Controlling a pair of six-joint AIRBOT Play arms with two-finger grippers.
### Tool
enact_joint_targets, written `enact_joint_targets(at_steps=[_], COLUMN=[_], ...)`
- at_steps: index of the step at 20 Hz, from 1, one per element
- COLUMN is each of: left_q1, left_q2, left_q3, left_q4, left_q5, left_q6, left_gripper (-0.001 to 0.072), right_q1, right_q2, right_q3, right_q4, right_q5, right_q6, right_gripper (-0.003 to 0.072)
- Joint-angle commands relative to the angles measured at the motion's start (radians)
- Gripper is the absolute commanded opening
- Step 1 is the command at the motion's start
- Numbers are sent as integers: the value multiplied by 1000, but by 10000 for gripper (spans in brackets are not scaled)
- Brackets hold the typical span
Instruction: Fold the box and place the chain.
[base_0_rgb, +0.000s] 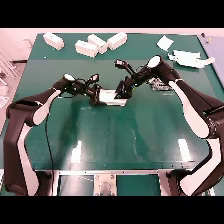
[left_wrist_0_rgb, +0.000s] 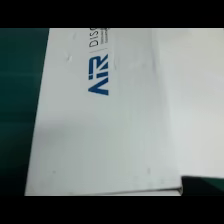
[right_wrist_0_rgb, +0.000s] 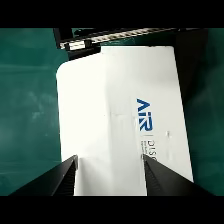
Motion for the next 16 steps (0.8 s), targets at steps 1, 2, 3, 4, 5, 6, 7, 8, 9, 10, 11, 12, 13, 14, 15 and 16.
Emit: enact_joint_targets(at_steps=[1,2,3,4,5,6,7,8,9,10,11,12,13,14,15,16], left_q1=[1,1,1,1,1,1,1,1,1,1,1,1,1,1,1,1], left_q2=[1,1,1,1,1,1,1,1,1,1,1,1,1,1,1,1], left_q3=[1,1,1,1,1,1,1,1,1,1,1,1,1,1,1,1], left_q4=[0,0,0,0,0,0,0,0,0,0,0,0,0,0,0,0], left_q5=[-1,-1,-1,-1,-1,-1,-1,-1,-1,-1,-1,-1,-1,-2,-2,-2], left_q6=[0,0,0,0,0,0,0,0,0,0,0,0,0,0,0,0], left_gripper=[592,592,592,592,592,592,592,592,592,592,592,592,592,592,592,592], right_q1=[0,0,0,0,0,0,0,0,0,0,0,0,0,0,0,0], right_q2=[0,0,0,0,0,0,0,0,0,0,1,2,2,2,2,5], right_q3=[0,0,1,1,1,1,1,1,1,1,2,11,25,44,61,66], right_q4=[-9,-21,-27,-27,-27,-27,-27,-27,-27,-27,-24,-16,-9,-4,1,2], right_q5=[-42,-58,-68,-69,-70,-70,-70,-70,-70,-70,-69,-57,-37,-8,17,24], right_q6=[-13,-13,-13,-13,-18,-18,-20,-21,-21,-25,-32,-32,-32,-31,-31,-31], right_gripper=[486,498,498,485,385,370,383,395,397,396,383,370,364,349,297,297])
